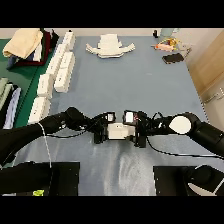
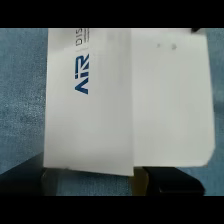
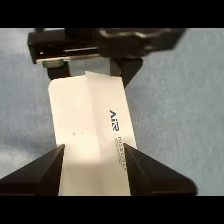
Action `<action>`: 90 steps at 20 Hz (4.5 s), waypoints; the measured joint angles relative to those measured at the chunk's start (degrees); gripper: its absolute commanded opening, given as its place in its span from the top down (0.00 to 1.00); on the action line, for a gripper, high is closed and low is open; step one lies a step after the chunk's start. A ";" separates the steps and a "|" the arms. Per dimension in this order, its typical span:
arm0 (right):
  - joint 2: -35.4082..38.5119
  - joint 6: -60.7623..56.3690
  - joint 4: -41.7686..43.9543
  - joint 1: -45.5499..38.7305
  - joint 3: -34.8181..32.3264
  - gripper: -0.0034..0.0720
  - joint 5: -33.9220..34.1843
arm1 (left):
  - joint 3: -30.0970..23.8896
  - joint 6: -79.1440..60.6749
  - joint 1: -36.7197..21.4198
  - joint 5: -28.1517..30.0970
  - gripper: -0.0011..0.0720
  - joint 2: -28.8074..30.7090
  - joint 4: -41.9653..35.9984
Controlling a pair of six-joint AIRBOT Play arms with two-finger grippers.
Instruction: Fold the box.
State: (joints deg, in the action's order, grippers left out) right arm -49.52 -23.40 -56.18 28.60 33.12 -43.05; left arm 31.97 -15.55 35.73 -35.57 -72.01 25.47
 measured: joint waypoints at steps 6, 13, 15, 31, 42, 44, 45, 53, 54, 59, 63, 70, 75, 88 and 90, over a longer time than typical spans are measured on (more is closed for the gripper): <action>-3.37 4.96 -5.07 3.63 0.17 0.19 3.78 | 0.00 -0.02 0.00 0.00 0.30 0.00 0.00; -5.95 9.66 -7.06 4.68 0.20 0.19 6.19 | 0.00 -0.07 0.00 0.02 0.30 0.00 0.00; -6.38 10.25 -7.37 4.74 0.22 0.26 6.49 | 0.00 -0.07 0.02 0.02 0.30 0.00 0.00; -2.54 11.93 -8.92 4.76 0.20 0.32 10.49 | 0.00 0.04 -0.02 0.13 0.30 0.00 -0.04; -1.46 11.96 -10.03 4.74 0.35 0.42 12.28 | 0.02 -0.02 0.00 0.11 0.30 0.00 0.00; -1.60 11.93 -9.73 4.74 0.35 0.43 12.15 | 0.02 -0.02 0.00 0.11 0.30 0.00 0.00; -1.70 11.96 -9.38 4.74 0.35 0.52 11.91 | 0.00 -0.07 0.00 0.04 0.30 0.00 0.04; -3.48 11.50 -7.04 4.76 0.24 0.84 9.40 | 0.02 -0.02 0.00 -0.02 0.30 0.00 -0.02; -3.54 11.45 -6.82 4.74 0.24 0.84 9.33 | 0.02 -0.02 0.00 0.00 0.30 0.00 0.00; -3.69 11.39 -5.97 5.18 0.17 0.84 8.48 | 0.02 -0.11 0.00 -0.13 0.30 0.00 0.07; -3.69 11.26 -5.05 5.35 -0.66 0.81 8.15 | 0.00 -0.20 0.00 -0.15 0.30 0.00 0.11; -1.60 10.80 -4.31 5.42 -1.27 0.48 6.51 | 0.00 -0.09 0.02 -0.17 0.30 0.00 0.00; 0.17 1.62 -2.99 5.44 -1.27 0.95 9.64 | 0.00 -0.02 0.02 -0.11 0.30 0.00 0.00; -1.38 -7.23 33.48 5.42 -13.29 0.95 25.14 | 0.00 -0.09 0.07 0.02 0.30 0.00 0.00; -2.08 -6.32 35.30 5.42 -14.12 0.95 25.83 | 0.00 -0.07 0.07 0.04 0.30 0.00 0.02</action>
State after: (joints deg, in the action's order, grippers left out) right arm -51.59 -29.71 -20.88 34.02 19.00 -17.21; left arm 31.97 -15.62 35.79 -35.53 -72.01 25.50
